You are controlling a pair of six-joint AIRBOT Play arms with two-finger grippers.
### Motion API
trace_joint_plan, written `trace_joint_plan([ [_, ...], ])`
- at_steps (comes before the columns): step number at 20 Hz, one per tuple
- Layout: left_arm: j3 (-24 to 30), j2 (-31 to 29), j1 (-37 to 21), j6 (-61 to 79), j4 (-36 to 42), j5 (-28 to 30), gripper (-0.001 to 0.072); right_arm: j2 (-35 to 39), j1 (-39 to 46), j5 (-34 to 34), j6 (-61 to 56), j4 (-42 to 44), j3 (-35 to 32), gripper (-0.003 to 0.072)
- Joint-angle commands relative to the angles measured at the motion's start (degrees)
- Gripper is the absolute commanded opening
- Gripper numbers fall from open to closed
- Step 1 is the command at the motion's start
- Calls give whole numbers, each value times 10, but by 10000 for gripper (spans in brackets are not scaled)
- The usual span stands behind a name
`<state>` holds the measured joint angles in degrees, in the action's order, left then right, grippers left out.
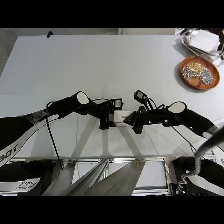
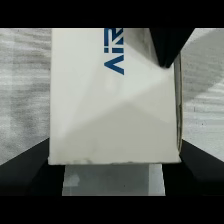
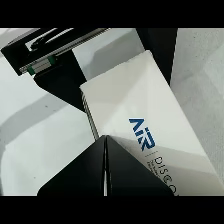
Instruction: Fold the box and place the chain.
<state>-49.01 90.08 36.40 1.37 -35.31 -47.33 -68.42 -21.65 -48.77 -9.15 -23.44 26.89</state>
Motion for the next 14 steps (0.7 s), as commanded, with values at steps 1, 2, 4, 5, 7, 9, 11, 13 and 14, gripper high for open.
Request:
trace_joint_plan([
  [1,0,0,0,-1,1,0,325,15,0,16,2,-2,1,16],
  [2,0,0,0,-1,1,0,325,28,0,21,2,-2,4,17],
  [4,0,0,0,-1,1,0,325,63,0,24,2,-3,16,17],
  [5,0,0,0,-1,1,0,325,85,0,23,-2,-3,23,17],
  [7,0,0,0,-1,1,0,325,132,0,16,-50,-24,42,20],
  [9,0,0,0,-1,1,0,325,185,0,16,-158,-116,73,20],
  [11,0,0,0,-1,1,0,325,243,0,14,-317,-270,111,20],
  [13,0,0,0,-1,1,0,325,299,0,-15,-485,-451,146,19],
  [14,0,0,0,-1,1,0,325,324,0,-51,-559,-541,159,17],
])
